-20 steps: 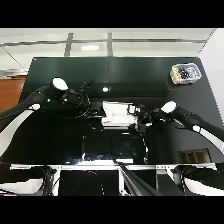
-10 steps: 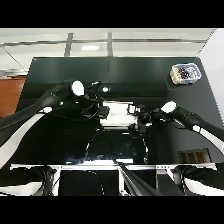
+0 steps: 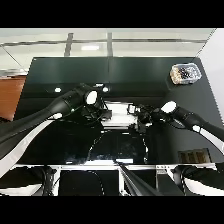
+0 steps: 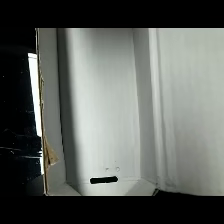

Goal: Fold the box and place the chain.

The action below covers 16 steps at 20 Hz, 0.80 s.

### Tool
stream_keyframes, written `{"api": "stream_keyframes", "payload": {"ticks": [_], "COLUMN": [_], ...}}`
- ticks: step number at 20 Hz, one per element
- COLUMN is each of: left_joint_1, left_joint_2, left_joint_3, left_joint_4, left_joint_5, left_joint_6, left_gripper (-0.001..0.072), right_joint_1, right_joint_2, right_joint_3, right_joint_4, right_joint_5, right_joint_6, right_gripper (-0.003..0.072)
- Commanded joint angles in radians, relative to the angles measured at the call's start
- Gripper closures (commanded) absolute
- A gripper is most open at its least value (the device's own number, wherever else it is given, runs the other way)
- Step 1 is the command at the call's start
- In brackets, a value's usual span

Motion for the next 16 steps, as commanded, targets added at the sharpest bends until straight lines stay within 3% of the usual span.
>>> {"api": "stream_keyframes", "payload": {"ticks": [1,4,8,10,16], "left_joint_1": [-0.042,-0.072,-0.071,-0.072,-0.059], "left_joint_2": [-0.047,-0.080,-0.106,-0.106,-0.106], "left_joint_3": [0.058,0.088,0.099,0.103,0.119], "left_joint_4": [0.034,0.047,0.049,0.048,0.055], "left_joint_5": [-0.066,-0.030,-0.055,-0.054,-0.062], "left_joint_6": [-0.054,-0.127,-0.154,-0.164,-0.166], "left_gripper": [0.0302,0.0302,0.0304,0.0355,0.0363], "right_joint_1": [0.000,0.000,0.000,0.000,0.000], "right_joint_2": [-0.001,-0.001,-0.001,-0.001,-0.001], "right_joint_3": [0.001,0.001,0.001,0.001,0.001], "right_joint_4": [0.000,0.000,0.000,0.000,0.000], "right_joint_5": [0.000,0.000,0.000,0.000,0.000], "right_joint_6": [0.000,0.000,0.000,0.000,0.000], "right_gripper": [0.0550,0.0550,0.0550,0.0550,0.0550]}}
